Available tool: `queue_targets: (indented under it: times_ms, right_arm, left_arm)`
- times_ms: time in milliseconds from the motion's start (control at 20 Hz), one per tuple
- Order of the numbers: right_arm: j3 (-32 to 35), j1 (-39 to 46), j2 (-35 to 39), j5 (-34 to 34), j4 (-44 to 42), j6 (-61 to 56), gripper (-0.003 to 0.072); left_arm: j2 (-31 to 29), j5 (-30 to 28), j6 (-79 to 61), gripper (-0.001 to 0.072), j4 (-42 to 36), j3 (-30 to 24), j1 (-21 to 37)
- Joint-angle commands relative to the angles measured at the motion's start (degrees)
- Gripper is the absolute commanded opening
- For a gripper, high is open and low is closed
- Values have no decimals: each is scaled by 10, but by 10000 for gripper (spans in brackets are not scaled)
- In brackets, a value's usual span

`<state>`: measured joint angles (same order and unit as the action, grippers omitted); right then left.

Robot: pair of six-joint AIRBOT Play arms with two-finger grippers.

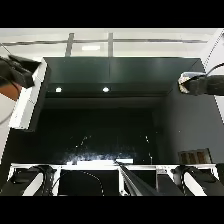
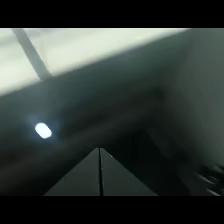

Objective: Fold the box and place the chain.

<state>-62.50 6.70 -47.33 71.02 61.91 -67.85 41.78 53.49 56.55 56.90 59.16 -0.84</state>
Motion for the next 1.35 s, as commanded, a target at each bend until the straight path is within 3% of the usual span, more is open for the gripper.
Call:
queue_targets:
  times_ms: [0, 150, 300, 550, 1300]
  right_arm:
    - [25, 2, 75, -86, 134, -113, 40]
    - [189, 5, 136, -177, 172, -185, 40]
    - [272, 5, 140, -195, 200, -185, 39]
    - [273, 5, 140, -194, 209, -185, 39]
    - [273, 5, 140, -194, 209, -185, 39]
  left_arm:
    - [-33, 15, 261, 25, 225, -54, -146]
    - [-53, -21, 339, 26, 242, -184, -203]
    - [-81, -23, 340, 27, 278, -211, -212]
    - [-136, -51, 339, 29, 279, -207, -188]
    - [-133, -51, 339, 29, 279, -207, -188]
